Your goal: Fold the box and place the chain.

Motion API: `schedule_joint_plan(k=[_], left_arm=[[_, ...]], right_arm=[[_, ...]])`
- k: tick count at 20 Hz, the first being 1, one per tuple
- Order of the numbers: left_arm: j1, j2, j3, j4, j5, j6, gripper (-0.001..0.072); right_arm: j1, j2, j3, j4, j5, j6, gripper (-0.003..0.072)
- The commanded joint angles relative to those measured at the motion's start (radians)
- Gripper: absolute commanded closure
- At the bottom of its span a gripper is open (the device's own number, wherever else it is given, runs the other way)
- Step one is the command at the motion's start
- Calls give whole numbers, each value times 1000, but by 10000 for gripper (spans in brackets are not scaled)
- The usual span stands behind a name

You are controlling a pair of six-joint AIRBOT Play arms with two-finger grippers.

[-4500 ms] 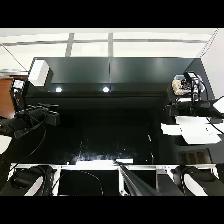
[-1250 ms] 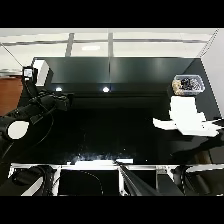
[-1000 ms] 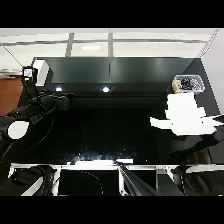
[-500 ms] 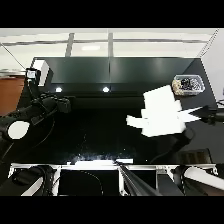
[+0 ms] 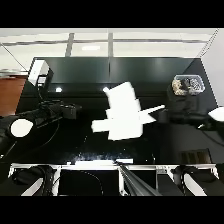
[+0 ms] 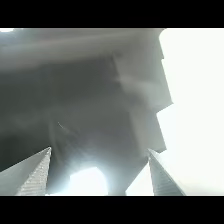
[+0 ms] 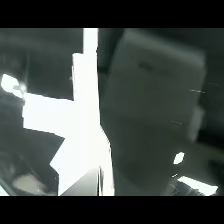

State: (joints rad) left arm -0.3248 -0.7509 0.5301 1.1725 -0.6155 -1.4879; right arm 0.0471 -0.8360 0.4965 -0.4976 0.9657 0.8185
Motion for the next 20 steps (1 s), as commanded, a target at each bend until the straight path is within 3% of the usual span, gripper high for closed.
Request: schedule_joint_plan(k=[1,4,6,8,11,15,18,20], left_arm=[[60,-66,2,-262,-143,86,25],[214,-182,2,-626,-390,414,24],[306,-248,1,-625,-503,472,21],[341,-328,1,-665,-521,473,15],[281,-481,2,-809,-568,640,15],[192,-629,31,-893,-510,809,15],[158,-715,86,-908,-522,868,15],[156,-769,131,-893,-590,900,15]], right_arm=[[277,58,-97,-28,-305,-23,633],[392,58,-132,-46,-428,-10,633],[398,58,-132,-46,-426,13,633],[397,58,-132,-45,-427,23,633],[397,58,-132,-45,-416,39,632],[397,58,-132,-45,-388,65,633],[397,58,-132,-45,-383,66,632],[397,58,-132,-45,-383,69,632]])
